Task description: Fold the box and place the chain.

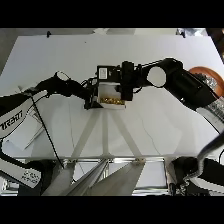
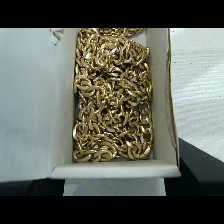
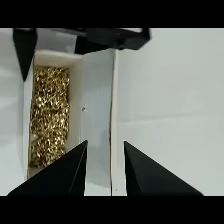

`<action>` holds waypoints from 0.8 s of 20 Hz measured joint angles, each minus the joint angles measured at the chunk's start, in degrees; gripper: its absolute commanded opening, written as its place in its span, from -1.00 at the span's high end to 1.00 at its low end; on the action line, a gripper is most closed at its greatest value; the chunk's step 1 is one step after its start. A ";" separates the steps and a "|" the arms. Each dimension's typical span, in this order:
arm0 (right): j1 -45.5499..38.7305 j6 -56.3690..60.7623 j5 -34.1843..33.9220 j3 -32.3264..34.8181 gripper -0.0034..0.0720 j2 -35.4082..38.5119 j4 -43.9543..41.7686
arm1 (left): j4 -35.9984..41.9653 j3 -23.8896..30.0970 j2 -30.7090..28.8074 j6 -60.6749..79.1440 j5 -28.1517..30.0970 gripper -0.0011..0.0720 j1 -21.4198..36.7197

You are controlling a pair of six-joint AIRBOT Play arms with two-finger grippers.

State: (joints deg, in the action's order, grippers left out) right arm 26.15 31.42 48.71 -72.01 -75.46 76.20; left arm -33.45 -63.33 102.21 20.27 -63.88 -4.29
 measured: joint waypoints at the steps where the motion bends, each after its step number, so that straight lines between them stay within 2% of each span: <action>1: -0.09 3.02 -0.50 0.00 0.23 0.00 0.00 | 0.00 0.00 0.00 0.00 0.00 0.05 0.00; 4: -1.31 10.01 -1.53 0.00 0.23 0.00 -0.79 | 0.00 0.00 0.00 0.00 0.00 0.05 0.00; 7: -4.39 11.96 -2.67 0.00 0.23 -0.02 -3.78 | 0.00 0.00 0.00 0.00 0.00 0.05 0.00; 11: -10.08 6.56 -3.21 0.00 0.23 -1.16 -11.32 | -0.02 0.00 0.00 0.00 0.00 0.05 0.00; 16: -14.62 2.40 -1.68 0.00 0.23 -8.17 -18.64 | 0.00 0.00 0.00 0.00 0.00 0.05 0.00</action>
State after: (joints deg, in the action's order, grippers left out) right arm 11.53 33.82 47.03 -72.01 -83.64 57.56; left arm -33.45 -63.33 102.21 20.27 -63.88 -4.29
